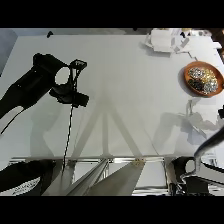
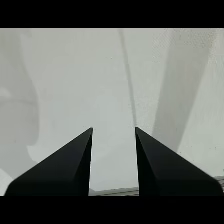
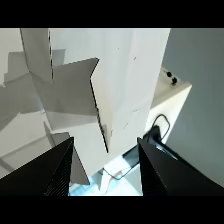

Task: Fold the box and place the chain.

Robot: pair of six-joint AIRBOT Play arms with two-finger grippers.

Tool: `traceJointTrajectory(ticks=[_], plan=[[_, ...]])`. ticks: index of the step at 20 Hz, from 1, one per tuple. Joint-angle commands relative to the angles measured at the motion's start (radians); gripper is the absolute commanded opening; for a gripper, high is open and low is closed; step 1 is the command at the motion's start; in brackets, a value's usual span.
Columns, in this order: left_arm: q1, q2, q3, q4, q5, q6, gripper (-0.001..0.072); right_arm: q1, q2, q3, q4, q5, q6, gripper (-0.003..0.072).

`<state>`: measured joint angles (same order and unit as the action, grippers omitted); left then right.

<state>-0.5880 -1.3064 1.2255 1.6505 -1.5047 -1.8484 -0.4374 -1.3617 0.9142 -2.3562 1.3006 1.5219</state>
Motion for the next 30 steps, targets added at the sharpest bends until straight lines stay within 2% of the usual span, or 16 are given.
traceJointTrajectory(ticks=[1, 5, 9, 12, 14, 18, 20, 22, 24, 27, 30], plan=[[0.0, 0.0, 0.0, 0.0, 0.0, 0.0, 0.0288, -0.01, -0.067, 0.001, -0.031, -0.024, 0.0, 0.0437], [0.0, 0.0, 0.0, 0.0, 0.0, 0.0, 0.0288, -0.01, -0.132, 0.001, -0.088, -0.064, 0.062, 0.0379], [0.0, 0.0, 0.0, 0.0, 0.0, 0.0, 0.0288, -0.009, -0.153, 0.001, -0.108, -0.025, 0.076, 0.0028], [0.0, 0.001, 0.0, 0.0, 0.0, 0.0, 0.0288, 0.037, -0.116, 0.001, -0.093, 0.044, 0.028, 0.0016], [0.0, 0.001, 0.0, 0.0, 0.0, 0.0, 0.0288, 0.112, -0.031, 0.001, -0.017, 0.039, 0.021, 0.0016], [0.0, 0.0, 0.0, 0.0, 0.0, 0.0, 0.0288, 0.262, 0.213, -0.028, 0.481, -0.074, 0.014, 0.0015], [0.0, 0.001, 0.0, 0.0, 0.0, 0.0, 0.0288, 0.358, 0.348, -0.102, 0.681, -0.15, 0.014, 0.0015], [0.0, 0.0, 0.0, 0.0, 0.0, 0.0, 0.0288, 0.48, 0.478, -0.217, 0.806, -0.224, 0.021, 0.0015], [0.0, 0.0, 0.0, 0.0, 0.0, 0.001, 0.0288, 0.608, 0.587, -0.332, 0.853, -0.302, 0.1, 0.0015], [0.0, 0.0, 0.0, -0.004, 0.029, 0.003, 0.0271, 0.776, 0.691, -0.452, 0.836, -0.388, 0.264, 0.0015], [0.001, 0.0, 0.0, -0.015, 0.091, 0.01, 0.0272, 0.888, 0.705, -0.486, 0.835, -0.402, 0.332, 0.0016]])
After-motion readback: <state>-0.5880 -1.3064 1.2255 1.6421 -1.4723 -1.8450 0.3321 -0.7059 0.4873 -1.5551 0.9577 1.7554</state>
